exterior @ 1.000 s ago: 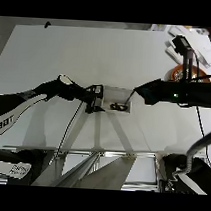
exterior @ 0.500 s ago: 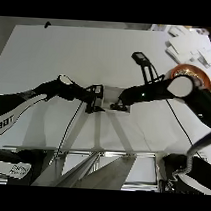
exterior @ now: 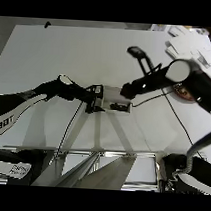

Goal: Fold the box and place the chain.

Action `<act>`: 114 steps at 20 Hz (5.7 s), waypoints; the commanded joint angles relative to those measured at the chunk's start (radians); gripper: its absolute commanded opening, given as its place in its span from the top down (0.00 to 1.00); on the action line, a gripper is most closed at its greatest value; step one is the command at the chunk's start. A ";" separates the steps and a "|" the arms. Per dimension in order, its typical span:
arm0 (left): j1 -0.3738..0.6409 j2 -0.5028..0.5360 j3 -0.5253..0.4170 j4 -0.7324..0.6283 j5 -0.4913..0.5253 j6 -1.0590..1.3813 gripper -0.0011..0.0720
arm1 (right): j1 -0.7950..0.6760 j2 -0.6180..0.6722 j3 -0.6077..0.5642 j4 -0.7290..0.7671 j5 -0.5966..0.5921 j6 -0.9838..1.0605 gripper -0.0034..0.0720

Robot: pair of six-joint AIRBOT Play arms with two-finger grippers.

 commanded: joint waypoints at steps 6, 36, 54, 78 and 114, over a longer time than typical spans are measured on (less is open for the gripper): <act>0.000 0.000 0.000 0.000 0.000 0.000 0.87 | -0.289 -0.036 0.214 -0.196 0.133 -0.006 0.91; 0.000 0.000 0.000 0.000 0.000 0.000 0.87 | -0.350 -0.333 -0.151 -0.404 -0.125 0.180 0.69; 0.000 0.000 0.000 0.000 0.000 0.000 0.87 | -0.192 0.234 -0.152 -0.210 -0.037 0.148 0.93; 0.000 0.000 0.000 0.000 0.000 0.000 0.87 | 0.126 0.014 -0.177 -0.053 -0.211 0.178 0.87; 0.000 0.000 0.000 0.000 0.000 0.000 0.87 | -0.313 -0.301 -0.113 -0.359 -0.084 0.238 0.57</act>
